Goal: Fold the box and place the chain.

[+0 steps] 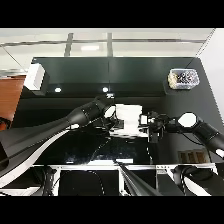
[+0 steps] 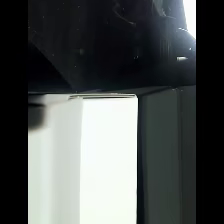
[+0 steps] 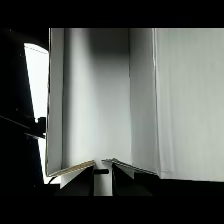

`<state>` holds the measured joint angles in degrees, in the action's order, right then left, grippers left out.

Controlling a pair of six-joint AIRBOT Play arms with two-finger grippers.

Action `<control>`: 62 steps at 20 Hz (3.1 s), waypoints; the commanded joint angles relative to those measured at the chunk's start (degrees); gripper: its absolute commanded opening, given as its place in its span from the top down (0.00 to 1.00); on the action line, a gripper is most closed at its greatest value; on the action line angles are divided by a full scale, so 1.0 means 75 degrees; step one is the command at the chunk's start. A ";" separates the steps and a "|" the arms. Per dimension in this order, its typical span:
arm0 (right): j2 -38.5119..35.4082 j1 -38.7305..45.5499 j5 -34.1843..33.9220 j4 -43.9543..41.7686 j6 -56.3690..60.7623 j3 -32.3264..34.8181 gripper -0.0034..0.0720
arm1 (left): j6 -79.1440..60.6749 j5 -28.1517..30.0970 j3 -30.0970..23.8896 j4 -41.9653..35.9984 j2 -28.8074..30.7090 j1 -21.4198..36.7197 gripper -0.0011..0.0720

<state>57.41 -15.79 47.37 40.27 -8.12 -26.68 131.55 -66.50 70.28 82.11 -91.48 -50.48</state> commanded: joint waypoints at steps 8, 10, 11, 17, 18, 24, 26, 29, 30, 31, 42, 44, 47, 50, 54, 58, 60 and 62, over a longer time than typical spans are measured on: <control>0.0714 -0.0003 -0.0195 -0.1789 0.0067 0.0090 0.79 | 0.0006 0.0026 0.0000 -0.0017 -0.0003 0.0006 0.95; 0.0714 -0.0003 -0.0187 -0.1789 0.0332 0.0090 0.79 | 0.0006 0.0026 0.0000 -0.0015 -0.0003 0.0006 0.95; 0.0714 -0.0003 -0.0204 -0.1792 0.0411 0.0090 0.66 | 0.0006 0.0026 0.0000 -0.0015 -0.0003 0.0006 0.95; 0.0714 0.0000 -0.0099 -0.1343 0.1049 0.0090 0.64 | 0.0006 0.0026 0.0000 -0.0015 -0.0003 0.0006 0.95; 0.0714 0.0006 0.0032 -0.1274 0.1090 0.0087 0.92 | 0.0006 0.0026 0.0000 -0.0017 -0.0003 0.0006 0.95; -0.0125 0.0947 0.1667 0.0315 0.5837 -0.1186 0.94 | 0.0006 0.0038 0.0000 -0.0015 -0.0003 0.0006 0.95; -0.0554 0.1859 0.2020 0.1303 0.7548 -0.1734 0.94 | 0.0006 0.0029 0.0000 -0.0015 -0.0003 0.0006 0.95; -0.0702 0.3544 0.1142 0.3314 1.0416 -0.1658 0.94 | 0.0006 0.0029 0.0000 -0.0015 -0.0003 0.0006 0.95; -0.0694 0.4039 0.0889 0.3649 1.1188 -0.1355 0.94 | 0.0006 0.0029 0.0000 -0.0015 -0.0003 0.0006 0.95; -0.0679 0.4430 0.0839 0.3631 1.1610 -0.0953 0.94 | 0.0006 0.0029 0.0000 -0.0017 -0.0003 0.0006 0.95; 0.0291 0.2588 0.2294 -0.1684 0.9244 0.0085 0.91 | 0.0006 -0.0009 0.0000 -0.0017 -0.0003 0.0006 0.95; 0.0291 0.2567 0.2608 -0.1542 0.9241 -0.0239 0.13 | 0.0006 -0.0009 0.0000 -0.0017 -0.0003 0.0006 0.95; 0.0291 0.2547 0.2952 -0.1411 0.9282 -0.0370 0.10 | 0.0006 -0.0006 0.0000 -0.0017 -0.0003 0.0006 0.95; 0.0294 0.2241 0.2903 -0.1303 0.9535 -0.0370 0.25 | 0.0006 -0.0003 0.0000 -0.0017 -0.0003 0.0006 0.95; 0.0291 0.1629 0.2471 -0.1303 0.9635 -0.0373 0.31 | 0.0006 0.0000 0.0000 -0.0017 -0.0003 0.0006 0.95; 0.0294 0.1075 0.1839 -0.0729 1.0349 -0.0458 0.49 | 0.0006 0.0000 0.0000 -0.0017 -0.0003 0.0006 0.95; 0.0294 0.0664 0.1478 -0.0221 1.0920 -0.0592 0.49 | 0.0006 0.0000 0.0000 -0.0017 -0.0003 0.0006 0.95; 0.0294 0.0169 0.1139 0.0338 1.1675 -0.0772 0.49 | 0.0009 0.0000 0.0000 -0.0017 -0.0003 0.0006 0.95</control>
<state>59.59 -10.31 60.18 36.97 71.94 -31.11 131.72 -66.59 70.28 82.06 -91.48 -50.48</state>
